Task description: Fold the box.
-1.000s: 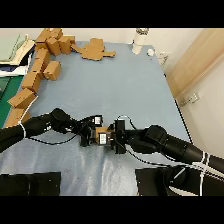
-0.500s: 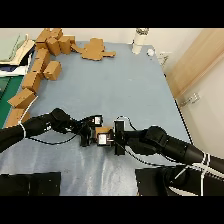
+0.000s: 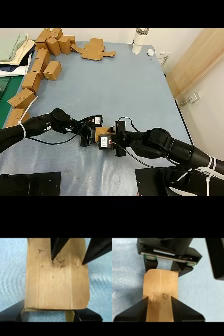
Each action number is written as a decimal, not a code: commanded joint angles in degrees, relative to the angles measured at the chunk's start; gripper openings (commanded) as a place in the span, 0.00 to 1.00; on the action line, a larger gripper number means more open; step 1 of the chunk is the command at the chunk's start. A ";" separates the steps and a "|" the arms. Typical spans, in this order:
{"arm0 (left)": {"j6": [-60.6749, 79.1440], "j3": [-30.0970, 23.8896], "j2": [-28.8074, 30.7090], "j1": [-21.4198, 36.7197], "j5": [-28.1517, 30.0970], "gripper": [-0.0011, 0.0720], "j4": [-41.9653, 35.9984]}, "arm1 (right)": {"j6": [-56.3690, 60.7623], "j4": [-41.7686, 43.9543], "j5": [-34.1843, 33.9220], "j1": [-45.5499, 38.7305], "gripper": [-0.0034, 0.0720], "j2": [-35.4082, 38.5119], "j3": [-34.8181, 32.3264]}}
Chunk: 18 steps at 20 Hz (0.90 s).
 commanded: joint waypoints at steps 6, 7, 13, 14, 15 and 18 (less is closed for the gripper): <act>0.02 0.07 -0.02 0.00 0.02 0.65 0.02 | 23.74 -26.73 4.55 7.19 0.66 -1.40 -1.88; 0.02 0.07 -0.02 0.00 0.04 0.65 0.02 | 24.87 -27.82 4.68 7.61 0.66 -2.08 -1.88; 0.02 0.07 -0.02 0.00 0.02 0.65 0.02 | 25.90 -27.87 4.35 9.66 0.66 -2.49 -2.25; 0.02 0.07 -0.02 0.00 0.04 0.65 0.02 | 25.88 -28.00 4.22 9.66 0.66 -2.56 -2.38; 0.02 0.07 -0.02 0.00 0.04 0.65 0.02 | 25.90 -28.33 4.15 9.64 0.66 -2.82 -2.38; 0.02 0.07 -0.02 0.00 0.04 0.65 0.02 | 25.90 -28.59 4.24 9.64 0.66 -4.42 -2.34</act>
